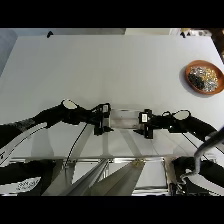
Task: Fold the box and place the chain.
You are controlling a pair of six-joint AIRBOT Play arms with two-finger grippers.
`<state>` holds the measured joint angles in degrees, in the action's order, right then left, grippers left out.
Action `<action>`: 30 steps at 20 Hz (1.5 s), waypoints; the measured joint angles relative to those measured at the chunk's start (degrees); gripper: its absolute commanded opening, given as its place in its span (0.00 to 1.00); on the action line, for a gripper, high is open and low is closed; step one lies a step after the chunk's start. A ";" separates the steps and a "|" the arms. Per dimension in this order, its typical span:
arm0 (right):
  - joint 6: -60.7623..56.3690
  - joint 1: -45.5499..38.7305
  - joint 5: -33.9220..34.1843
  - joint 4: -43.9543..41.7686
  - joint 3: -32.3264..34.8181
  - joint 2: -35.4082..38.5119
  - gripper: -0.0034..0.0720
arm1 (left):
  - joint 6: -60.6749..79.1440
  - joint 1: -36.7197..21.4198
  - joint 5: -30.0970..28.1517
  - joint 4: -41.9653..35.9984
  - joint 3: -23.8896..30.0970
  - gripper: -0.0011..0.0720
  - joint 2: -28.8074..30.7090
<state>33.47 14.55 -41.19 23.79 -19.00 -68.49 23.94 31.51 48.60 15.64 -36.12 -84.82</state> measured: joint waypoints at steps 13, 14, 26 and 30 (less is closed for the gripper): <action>0.04 0.02 0.02 0.02 0.00 0.00 0.50 | -0.63 0.00 0.20 0.37 0.00 0.11 0.00; 0.04 0.00 0.02 0.02 0.00 0.00 0.50 | -0.66 0.00 0.20 0.37 0.00 0.11 0.00; -0.07 0.02 0.35 0.15 0.02 0.31 0.98 | -0.83 0.04 0.52 0.37 0.02 0.11 -0.02; -1.42 0.04 0.20 1.75 0.09 3.06 0.98 | -0.79 0.04 0.61 0.42 0.04 0.11 -0.02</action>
